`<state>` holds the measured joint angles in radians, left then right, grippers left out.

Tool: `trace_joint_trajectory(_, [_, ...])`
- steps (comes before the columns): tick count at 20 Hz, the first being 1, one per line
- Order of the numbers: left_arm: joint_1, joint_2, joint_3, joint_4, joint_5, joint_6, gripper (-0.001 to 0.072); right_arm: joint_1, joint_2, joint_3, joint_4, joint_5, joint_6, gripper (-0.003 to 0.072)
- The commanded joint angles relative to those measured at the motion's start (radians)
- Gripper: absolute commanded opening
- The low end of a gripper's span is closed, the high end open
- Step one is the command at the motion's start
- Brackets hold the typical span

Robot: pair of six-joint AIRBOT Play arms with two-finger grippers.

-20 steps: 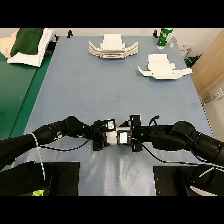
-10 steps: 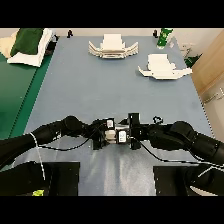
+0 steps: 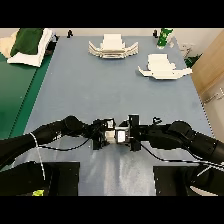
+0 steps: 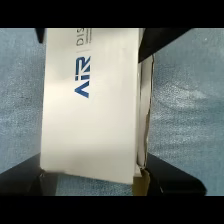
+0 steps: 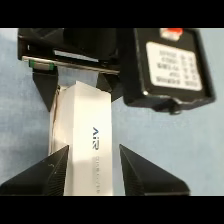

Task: Fold the box.

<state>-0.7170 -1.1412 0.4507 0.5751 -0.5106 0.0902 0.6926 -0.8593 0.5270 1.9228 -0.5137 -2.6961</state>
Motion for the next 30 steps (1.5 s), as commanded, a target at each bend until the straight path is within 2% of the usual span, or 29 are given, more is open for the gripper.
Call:
trace_joint_trajectory(1, [0.000, 0.000, -0.001, -0.003, -0.001, -0.005, 0.0606, 0.001, 0.000, -0.001, 0.015, -0.074, 0.009, 0.0478])
trace_joint_trajectory(6, [0.000, 0.000, -0.001, -0.003, -0.001, -0.005, 0.0606, 0.001, 0.015, -0.001, 0.035, -0.097, 0.015, 0.0478])
trace_joint_trajectory(9, [0.000, 0.000, -0.001, -0.003, -0.001, -0.005, 0.0605, 0.000, 0.056, -0.001, 0.047, -0.098, 0.145, 0.0478])
trace_joint_trajectory(10, [0.000, 0.000, -0.001, -0.003, -0.001, -0.005, 0.0606, 0.000, 0.072, -0.001, 0.049, -0.098, 0.226, 0.0424])
trace_joint_trajectory(13, [0.000, 0.000, -0.001, -0.003, -0.001, -0.005, 0.0606, 0.000, 0.110, -0.012, 0.122, -0.057, 0.438, 0.0046])
trace_joint_trajectory(14, [0.000, 0.000, -0.001, -0.003, -0.001, -0.005, 0.0606, 0.000, 0.120, -0.031, 0.177, -0.008, 0.462, 0.0006])
trace_joint_trajectory(17, [0.000, 0.000, -0.001, -0.003, -0.001, -0.005, 0.0606, 0.003, 0.130, -0.137, 0.382, 0.211, 0.476, 0.0005])
trace_joint_trajectory(21, [0.000, 0.000, -0.001, -0.003, -0.001, -0.005, 0.0605, 0.065, 0.130, -0.233, 0.403, 0.415, 0.617, 0.0005])
trace_joint_trajectory(30, [0.000, 0.000, -0.001, -0.003, -0.001, -0.005, 0.0606, 0.101, 0.031, -0.259, 0.400, 0.449, 0.655, 0.0005])
